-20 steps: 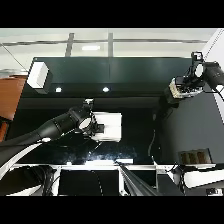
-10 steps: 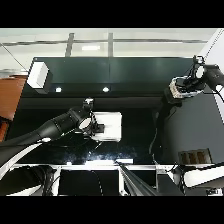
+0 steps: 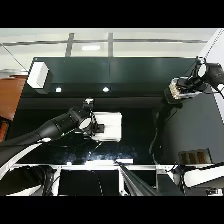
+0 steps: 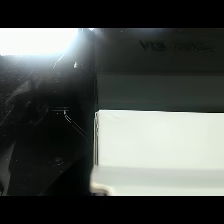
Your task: Fold the box and place the chain.
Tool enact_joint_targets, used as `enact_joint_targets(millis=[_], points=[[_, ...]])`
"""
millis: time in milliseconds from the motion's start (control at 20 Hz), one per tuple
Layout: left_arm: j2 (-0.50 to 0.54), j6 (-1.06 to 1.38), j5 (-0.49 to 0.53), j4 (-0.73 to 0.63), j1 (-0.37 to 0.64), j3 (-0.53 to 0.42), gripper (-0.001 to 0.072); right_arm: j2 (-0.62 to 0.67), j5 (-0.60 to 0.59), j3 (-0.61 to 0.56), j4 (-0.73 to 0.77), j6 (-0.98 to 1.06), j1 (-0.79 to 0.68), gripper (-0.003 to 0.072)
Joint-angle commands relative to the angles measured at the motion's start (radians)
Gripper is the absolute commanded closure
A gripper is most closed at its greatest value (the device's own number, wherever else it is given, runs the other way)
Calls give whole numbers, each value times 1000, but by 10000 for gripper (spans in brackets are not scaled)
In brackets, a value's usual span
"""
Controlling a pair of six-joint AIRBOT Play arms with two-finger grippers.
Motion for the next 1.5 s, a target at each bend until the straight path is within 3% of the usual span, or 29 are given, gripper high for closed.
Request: enact_joint_targets(millis=[0,400,850,900,950,1000,1300,1350,1450], points=[[0,0,-2,0,1,0,679,23,20,14,-4,-21,0,665],[0,0,-2,0,1,0,679,96,14,14,9,-53,-1,665],[0,0,-2,0,1,0,679,14,24,13,92,-73,0,663],[0,0,-2,0,1,0,679,13,17,14,92,-74,0,584],[0,1,-2,0,1,0,679,13,13,14,92,-74,0,412],[0,0,-2,0,1,0,679,13,16,14,88,-74,-1,363],[0,0,-2,0,1,0,679,23,25,14,80,-82,-14,365],[0,0,-3,0,1,0,679,21,24,14,84,-82,-21,397],[0,0,-6,-3,1,0,679,20,24,14,89,-83,-27,580]])
